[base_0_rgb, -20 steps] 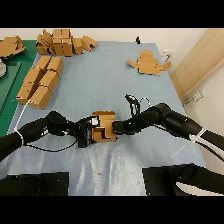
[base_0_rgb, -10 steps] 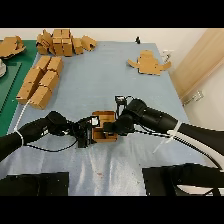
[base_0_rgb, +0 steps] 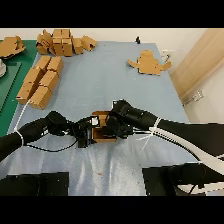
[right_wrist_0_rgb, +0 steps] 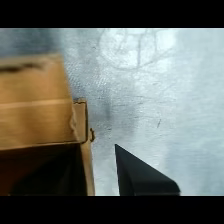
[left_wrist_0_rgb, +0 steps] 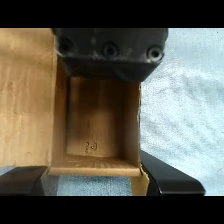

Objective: Fold the box.

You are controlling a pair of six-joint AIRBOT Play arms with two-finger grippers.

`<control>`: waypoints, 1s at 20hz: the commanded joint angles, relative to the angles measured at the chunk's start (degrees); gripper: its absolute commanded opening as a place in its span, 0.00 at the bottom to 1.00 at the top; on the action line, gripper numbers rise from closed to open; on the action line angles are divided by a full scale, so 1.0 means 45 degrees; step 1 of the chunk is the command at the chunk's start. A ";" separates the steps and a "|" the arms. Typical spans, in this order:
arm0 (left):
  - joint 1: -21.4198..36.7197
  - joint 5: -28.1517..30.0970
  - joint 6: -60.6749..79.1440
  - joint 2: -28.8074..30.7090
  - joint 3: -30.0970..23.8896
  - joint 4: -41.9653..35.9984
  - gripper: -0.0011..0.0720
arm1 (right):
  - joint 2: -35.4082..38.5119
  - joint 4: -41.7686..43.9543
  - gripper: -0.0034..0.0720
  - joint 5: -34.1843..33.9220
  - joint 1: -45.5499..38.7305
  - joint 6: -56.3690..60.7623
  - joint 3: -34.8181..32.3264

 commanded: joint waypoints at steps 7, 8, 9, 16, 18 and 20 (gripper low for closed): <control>-0.0005 0.0005 0.0005 -0.0005 0.0000 0.0005 0.49 | -0.0500 -0.0296 0.35 0.0539 0.0015 0.0112 0.0194; -0.0005 0.0005 0.0010 -0.0005 0.0000 0.0005 0.49 | -0.0500 -0.0291 0.24 0.0753 0.0015 0.0102 0.0189; -0.0005 0.0005 0.0005 -0.0005 0.0000 0.0005 0.50 | -0.0500 -0.0277 0.21 0.0908 0.0015 0.0102 0.0189; -0.0005 0.0005 0.0005 -0.0005 0.0000 0.0005 0.49 | -0.0486 -0.0005 0.24 0.1224 0.0039 -0.0612 0.0194; -0.0005 0.0005 0.0005 -0.0005 0.0000 0.0005 0.49 | -0.0432 -0.0015 0.46 0.1093 0.0039 -0.0719 0.0282; -0.0005 0.0005 0.0005 -0.0005 0.0000 0.0010 0.49 | -0.0301 -0.0053 0.46 0.0763 0.0039 -0.0806 0.0525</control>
